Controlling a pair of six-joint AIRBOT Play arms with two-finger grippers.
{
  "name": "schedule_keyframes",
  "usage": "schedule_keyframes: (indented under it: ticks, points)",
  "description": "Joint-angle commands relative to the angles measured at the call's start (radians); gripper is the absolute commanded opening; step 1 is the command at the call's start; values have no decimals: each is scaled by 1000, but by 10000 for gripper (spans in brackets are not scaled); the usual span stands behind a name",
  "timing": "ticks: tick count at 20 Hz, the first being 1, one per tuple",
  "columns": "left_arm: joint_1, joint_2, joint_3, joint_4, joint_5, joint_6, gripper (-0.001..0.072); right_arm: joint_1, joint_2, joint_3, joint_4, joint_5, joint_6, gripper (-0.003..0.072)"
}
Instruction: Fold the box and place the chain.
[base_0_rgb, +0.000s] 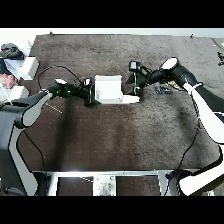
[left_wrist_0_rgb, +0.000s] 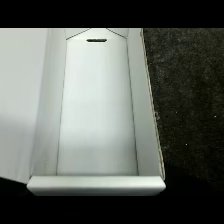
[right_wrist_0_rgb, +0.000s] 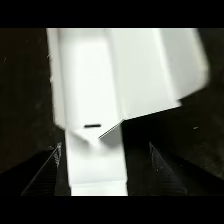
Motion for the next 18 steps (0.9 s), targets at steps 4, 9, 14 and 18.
schedule_keyframes:
  ticks: [4, 9, 14, 18]
  points:
    - [0, 0, 0, -3, 0, -1, 173, 69, 5, -89, -119, -213, -59, 588]
    - [0, 0, 0, -4, 0, -1, 174, 97, -27, -93, -113, -220, -76, 484]
    - [0, 0, 0, -5, 0, -1, 173, 98, -54, -93, -50, -226, -74, 420]
    - [0, 0, 0, -5, 0, -1, 174, 98, -54, -93, 7, -237, -76, 272]
